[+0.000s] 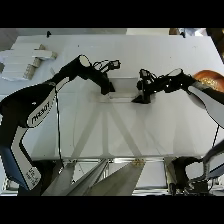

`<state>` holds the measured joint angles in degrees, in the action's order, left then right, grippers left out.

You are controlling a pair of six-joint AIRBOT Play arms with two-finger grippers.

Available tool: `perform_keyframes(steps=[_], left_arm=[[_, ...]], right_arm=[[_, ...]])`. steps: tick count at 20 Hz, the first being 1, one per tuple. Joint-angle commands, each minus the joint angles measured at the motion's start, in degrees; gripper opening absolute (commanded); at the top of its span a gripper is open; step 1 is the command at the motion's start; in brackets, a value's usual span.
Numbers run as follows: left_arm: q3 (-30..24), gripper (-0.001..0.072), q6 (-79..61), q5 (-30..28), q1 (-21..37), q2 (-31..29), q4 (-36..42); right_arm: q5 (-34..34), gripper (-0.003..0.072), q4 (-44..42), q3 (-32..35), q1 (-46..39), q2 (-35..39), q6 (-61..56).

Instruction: Fold the box and place the chain.

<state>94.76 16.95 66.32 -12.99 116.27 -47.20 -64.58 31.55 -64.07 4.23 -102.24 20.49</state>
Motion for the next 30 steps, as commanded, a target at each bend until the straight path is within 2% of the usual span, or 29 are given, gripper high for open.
perform_keyframes(steps=[1,20,24,27,30], left_arm=[[0.07,0.0012,0.02,-0.11,0.04,-0.04,0.00],[0.07,0.0012,0.02,-0.11,0.04,-0.04,0.00],[0.07,0.0012,0.02,-0.11,0.04,-0.04,0.00],[0.07,0.0012,0.02,-0.11,0.04,-0.04,0.00],[0.07,0.0012,0.02,-0.11,0.04,-0.04,0.00]], right_arm=[[2.10,0.0688,-3.15,1.29,0.04,0.02,0.55],[2.43,0.0685,-1.99,1.36,1.16,0.02,0.37],[2.43,0.0643,-1.99,1.36,1.18,0.02,0.39],[2.40,0.0421,-1.97,1.36,1.16,0.02,0.39],[2.38,0.0419,-2.01,1.36,1.18,0.02,0.39]])
